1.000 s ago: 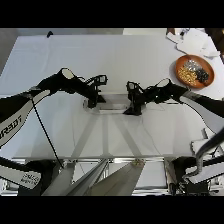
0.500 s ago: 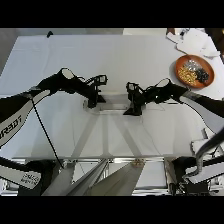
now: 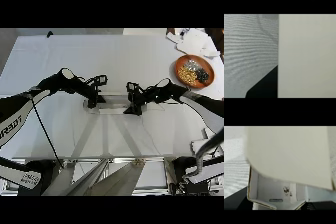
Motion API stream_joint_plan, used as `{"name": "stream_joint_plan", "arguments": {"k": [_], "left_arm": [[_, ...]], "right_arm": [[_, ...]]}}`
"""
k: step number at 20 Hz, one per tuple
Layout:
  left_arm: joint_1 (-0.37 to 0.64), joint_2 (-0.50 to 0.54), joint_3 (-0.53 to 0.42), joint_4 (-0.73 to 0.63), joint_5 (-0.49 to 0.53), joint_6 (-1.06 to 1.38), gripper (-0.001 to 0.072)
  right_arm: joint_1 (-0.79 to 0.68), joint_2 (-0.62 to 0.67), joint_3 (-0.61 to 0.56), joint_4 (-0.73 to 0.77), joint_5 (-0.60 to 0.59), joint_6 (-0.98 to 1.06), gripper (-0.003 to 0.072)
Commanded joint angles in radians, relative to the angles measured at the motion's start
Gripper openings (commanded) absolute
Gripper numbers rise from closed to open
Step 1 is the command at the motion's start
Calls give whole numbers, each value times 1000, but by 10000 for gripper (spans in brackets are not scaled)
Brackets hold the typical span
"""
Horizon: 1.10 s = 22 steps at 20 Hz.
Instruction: Fold the box and place the chain.
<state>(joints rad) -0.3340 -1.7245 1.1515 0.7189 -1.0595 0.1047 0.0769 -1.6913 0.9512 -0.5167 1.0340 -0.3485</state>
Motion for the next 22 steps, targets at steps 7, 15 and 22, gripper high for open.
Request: {"name": "stream_joint_plan", "arguments": {"k": [7, 15, 22], "left_arm": [[0, 0, 0, 0, 1, 0, 12], [0, 0, 0, 0, -1, 0, 12], [2, 0, 0, 0, -6, 0, 13]], "right_arm": [[1, 0, 0, -2, 2, 0, 456], [1, 0, 0, -2, 2, 0, 456], [1, 0, 0, -2, 2, 0, 456]]}}
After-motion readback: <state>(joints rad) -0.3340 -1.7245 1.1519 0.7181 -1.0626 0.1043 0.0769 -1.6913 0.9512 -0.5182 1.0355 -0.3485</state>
